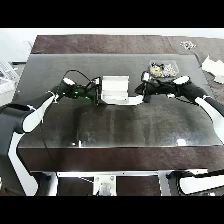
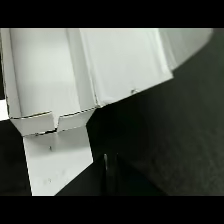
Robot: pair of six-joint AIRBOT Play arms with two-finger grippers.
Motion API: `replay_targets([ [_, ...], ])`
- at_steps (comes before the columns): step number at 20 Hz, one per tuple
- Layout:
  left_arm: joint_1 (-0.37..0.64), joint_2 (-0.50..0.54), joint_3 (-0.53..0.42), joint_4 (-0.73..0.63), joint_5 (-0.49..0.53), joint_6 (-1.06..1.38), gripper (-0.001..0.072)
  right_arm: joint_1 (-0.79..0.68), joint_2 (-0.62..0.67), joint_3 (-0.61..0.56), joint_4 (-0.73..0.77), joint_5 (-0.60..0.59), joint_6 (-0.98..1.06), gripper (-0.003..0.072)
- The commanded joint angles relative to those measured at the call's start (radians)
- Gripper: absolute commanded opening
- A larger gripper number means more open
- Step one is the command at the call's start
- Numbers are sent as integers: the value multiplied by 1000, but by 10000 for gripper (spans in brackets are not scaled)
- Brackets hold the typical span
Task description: Fold the box and place the chain.
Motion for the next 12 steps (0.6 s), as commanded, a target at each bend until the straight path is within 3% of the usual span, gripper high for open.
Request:
replay_targets([
  [1, 1, 1, 0, 1, 0, 1, 488, -41, 57, 14, 5, -5, 284, 16],
  [4, 1, 1, 0, 1, 0, 1, 488, -76, 69, 30, -9, 3, 570, 13],
  [8, 1, 1, 0, 1, 2, 2, 488, -107, 67, 30, -166, 107, 866, 12],
  [12, 1, 1, 0, 1, 1, 2, 488, -126, 33, 30, -248, 141, 1055, 12],
])
